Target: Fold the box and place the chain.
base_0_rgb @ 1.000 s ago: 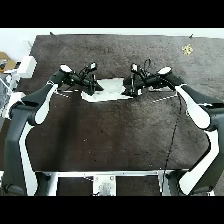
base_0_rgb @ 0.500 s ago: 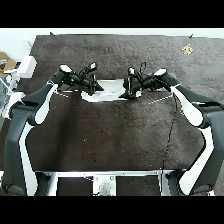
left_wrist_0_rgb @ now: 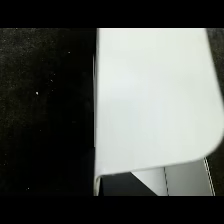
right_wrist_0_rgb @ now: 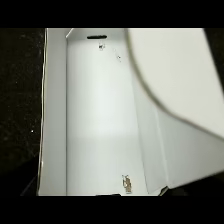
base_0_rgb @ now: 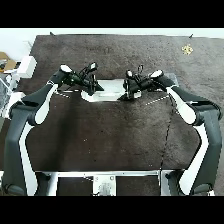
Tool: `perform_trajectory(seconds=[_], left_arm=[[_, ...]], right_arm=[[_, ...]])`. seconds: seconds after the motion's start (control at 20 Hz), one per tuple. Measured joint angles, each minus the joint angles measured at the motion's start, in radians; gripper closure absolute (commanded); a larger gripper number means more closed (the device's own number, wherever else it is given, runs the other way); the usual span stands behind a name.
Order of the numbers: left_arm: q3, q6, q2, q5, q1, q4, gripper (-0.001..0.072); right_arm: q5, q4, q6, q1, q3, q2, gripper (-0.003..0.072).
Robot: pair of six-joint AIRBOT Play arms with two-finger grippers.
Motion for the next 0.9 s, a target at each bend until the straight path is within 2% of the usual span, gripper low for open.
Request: perform_trajectory(seconds=[0.4,0.5,0.55,0.6,0.65,0.7,0.9], left_arm=[[0.000,-0.002,0.000,0.000,0.000,0.000,0.0700],[0.000,-0.002,0.000,0.000,0.000,0.000,0.0700],[0.000,-0.002,0.000,0.000,0.000,0.000,0.0700],[0.000,-0.001,0.000,0.000,0.000,0.000,0.0700],[0.000,-0.001,0.000,0.000,0.000,0.000,0.0700],[0.000,-0.001,0.000,0.000,0.000,0.000,0.0700],[0.000,-0.001,0.000,0.000,0.000,0.000,0.0700]], right_arm=[[0.004,0.001,0.000,0.000,0.004,-0.025,0.0059],[0.005,0.002,0.000,0.000,0.004,-0.026,0.0094],[0.005,0.003,0.000,0.000,0.004,-0.026,0.0135],[0.005,0.003,0.000,0.000,0.004,-0.027,0.0137],[0.005,0.003,0.000,0.000,0.004,-0.027,0.0216],[0.005,0.003,0.000,0.000,0.004,-0.027,0.0255],[0.005,0.002,-0.001,0.000,0.004,-0.027,0.0255]])
